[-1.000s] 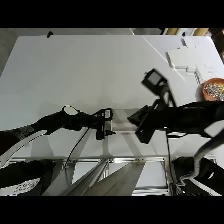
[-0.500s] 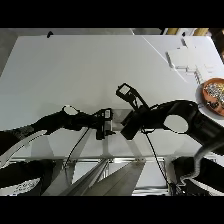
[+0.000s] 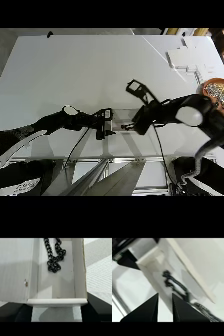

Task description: Fold the box and place the chain.

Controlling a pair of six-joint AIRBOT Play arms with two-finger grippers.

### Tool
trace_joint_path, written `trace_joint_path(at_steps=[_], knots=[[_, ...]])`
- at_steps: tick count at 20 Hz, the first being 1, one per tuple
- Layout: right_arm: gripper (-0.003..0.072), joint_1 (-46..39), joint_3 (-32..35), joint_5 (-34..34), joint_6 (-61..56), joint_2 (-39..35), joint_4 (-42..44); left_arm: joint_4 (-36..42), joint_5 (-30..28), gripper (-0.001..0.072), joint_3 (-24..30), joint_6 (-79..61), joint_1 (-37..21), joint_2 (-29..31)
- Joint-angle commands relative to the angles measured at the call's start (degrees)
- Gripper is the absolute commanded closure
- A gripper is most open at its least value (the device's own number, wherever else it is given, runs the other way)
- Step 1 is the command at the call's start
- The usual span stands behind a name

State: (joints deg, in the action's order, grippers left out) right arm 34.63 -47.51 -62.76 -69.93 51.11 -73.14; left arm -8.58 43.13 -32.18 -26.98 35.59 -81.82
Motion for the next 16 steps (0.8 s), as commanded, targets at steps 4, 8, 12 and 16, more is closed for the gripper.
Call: trace_joint_path(at_steps=[4, 8, 12, 16], knots=[[0.0526, -23.5, 4.4, -9.6, 44.9, -4.4, -0.2, 0.0, 0.0, 0.0499, 0.0, 0.0, 0.0, 0.0], [0.0526, -25.9, 16.2, 2.4, 63.6, -3.5, 0.2, 0.0, 0.0, 0.0499, 0.0, 0.0, 0.0, 0.0], [0.053, -25.9, 21.3, 5.9, 74.0, 2.8, 0.3, 0.0, 0.0, 0.0499, 0.0, 0.0, 0.0, 0.0], [0.053, -25.9, 21.3, 11.4, 75.1, 6.6, 1.2, 0.0, 0.0, 0.0499, 0.0, 0.0, 0.0, 0.0]])
